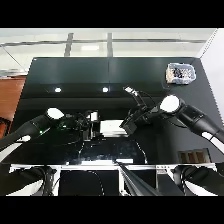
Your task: Fold the box and place the chain.
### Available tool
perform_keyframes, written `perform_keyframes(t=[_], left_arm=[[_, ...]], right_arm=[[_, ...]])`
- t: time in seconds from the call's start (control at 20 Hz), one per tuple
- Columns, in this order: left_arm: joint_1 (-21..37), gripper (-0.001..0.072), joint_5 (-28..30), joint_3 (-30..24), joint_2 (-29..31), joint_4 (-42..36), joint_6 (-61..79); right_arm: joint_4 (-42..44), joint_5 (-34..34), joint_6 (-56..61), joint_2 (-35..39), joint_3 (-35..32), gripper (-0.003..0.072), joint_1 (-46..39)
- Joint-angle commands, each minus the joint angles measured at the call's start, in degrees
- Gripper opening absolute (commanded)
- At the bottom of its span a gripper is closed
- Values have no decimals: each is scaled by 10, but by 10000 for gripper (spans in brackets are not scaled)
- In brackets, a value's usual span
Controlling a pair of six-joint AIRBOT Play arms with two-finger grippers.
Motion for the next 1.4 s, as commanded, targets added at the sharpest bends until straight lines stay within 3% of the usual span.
perform_keyframes(t=[0.0, 0.2, 0.65, 0.95, 1.0, 1.05, 1.1, 1.15, 1.35], left_arm=[[0, 398, 0, 0, 0, 0, 0], [0, 398, 0, 0, 0, 0, 0], [0, 398, 0, 0, 0, 0, 0], [0, 400, -2, 0, 1, 0, -1], [0, 417, -2, 0, 3, 1, -5], [0, 490, -3, 0, 9, 14, -9], [0, 641, -3, 0, 20, 34, -26], [1, 716, -2, 0, 33, 40, -43], [7, 716, -5, 0, 127, 41, -140]], right_arm=[[30, -2, 112, -32, -8, 15, 0], [5, -13, 112, -64, -8, 15, -1], [-15, -11, 111, -65, -5, 14, -1], [-24, 69, 111, 18, 52, 15, -58], [-24, 77, 111, 46, 55, 15, -81], [-24, 83, 112, 73, 56, 15, -103], [-28, 98, 112, 99, 56, 15, -125], [-39, 118, 114, 120, 56, 15, -141], [-156, 186, 162, 163, 55, 15, -158]])
